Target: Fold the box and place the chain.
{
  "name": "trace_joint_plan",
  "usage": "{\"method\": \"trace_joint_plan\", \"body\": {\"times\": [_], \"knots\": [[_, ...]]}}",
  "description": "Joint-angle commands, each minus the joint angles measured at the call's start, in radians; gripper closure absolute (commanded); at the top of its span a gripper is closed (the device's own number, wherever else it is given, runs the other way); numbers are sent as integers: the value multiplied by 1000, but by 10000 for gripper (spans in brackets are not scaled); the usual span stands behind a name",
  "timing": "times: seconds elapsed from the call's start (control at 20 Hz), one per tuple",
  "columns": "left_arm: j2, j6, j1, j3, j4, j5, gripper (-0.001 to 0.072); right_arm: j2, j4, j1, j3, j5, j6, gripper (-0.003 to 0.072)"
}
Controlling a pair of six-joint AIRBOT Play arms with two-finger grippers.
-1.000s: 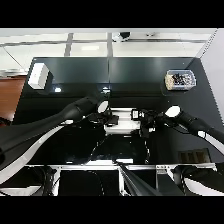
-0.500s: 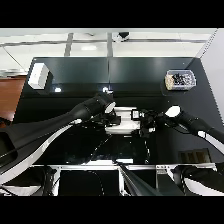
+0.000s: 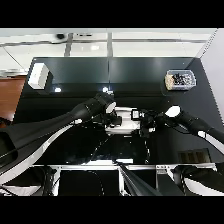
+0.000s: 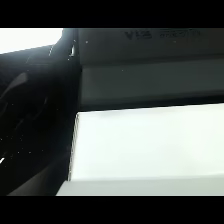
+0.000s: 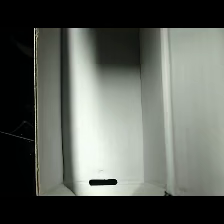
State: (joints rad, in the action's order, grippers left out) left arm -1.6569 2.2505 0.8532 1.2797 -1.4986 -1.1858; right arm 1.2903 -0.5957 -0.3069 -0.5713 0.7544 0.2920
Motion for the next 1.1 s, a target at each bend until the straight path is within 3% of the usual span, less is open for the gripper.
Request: {"method": "trace_joint_plan", "body": {"times": [0.0, 0.5, 0.65, 0.85, 0.95, 1.05], "knots": [[2, 5, -2, 1, -4, -4, 394, 0, 0, -1, -1, 0, 0, 617], [7, 10, -34, 1, -7, -41, 407, 0, 0, -1, -1, 0, 0, 617], [6, 10, -33, 1, -3, -19, 685, 0, 0, -1, -1, 0, 0, 617], [5, 29, -33, 1, 1, -19, 682, 0, 0, -1, -1, 0, 0, 617], [5, 31, -33, 1, 1, -21, 667, 0, 0, -1, -1, 0, 0, 617], [5, 32, -33, 1, 1, -24, 378, 0, 0, -1, -1, 0, 0, 617]]}}
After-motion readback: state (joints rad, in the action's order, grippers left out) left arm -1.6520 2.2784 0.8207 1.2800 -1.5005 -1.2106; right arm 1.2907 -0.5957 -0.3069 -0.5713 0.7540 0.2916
